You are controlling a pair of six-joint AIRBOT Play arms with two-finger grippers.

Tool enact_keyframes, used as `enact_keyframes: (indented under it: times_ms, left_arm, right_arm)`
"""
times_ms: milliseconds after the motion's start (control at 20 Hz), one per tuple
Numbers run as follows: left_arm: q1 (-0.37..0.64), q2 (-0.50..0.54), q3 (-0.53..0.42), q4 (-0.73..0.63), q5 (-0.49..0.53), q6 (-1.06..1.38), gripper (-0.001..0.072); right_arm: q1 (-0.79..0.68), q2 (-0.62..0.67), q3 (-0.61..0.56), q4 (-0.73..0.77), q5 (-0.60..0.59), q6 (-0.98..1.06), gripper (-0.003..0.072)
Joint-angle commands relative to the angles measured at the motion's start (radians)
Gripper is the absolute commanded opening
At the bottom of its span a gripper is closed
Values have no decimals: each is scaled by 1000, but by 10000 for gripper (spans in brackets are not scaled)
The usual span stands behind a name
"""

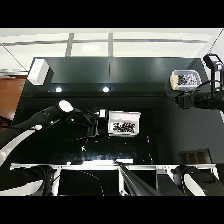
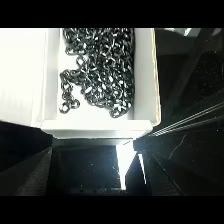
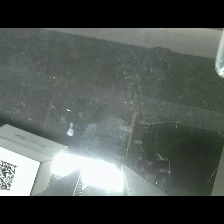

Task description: Fold the box and place the chain.

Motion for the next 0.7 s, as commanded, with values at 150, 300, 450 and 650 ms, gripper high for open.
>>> enact_keyframes:
  times_ms: [150,300,450,650]
  left_arm:
    - [-17,0,1,-9,6,-12,711]
    - [-47,0,1,-14,30,-16,711]
    - [-53,0,1,-22,65,-39,711]
    - [-53,0,1,-36,76,-42,711]
  right_arm:
    - [0,0,0,0,1,0,308]
    - [0,0,0,0,1,0,307]
    - [0,0,0,0,1,0,307]
    - [0,0,0,0,1,0,308]
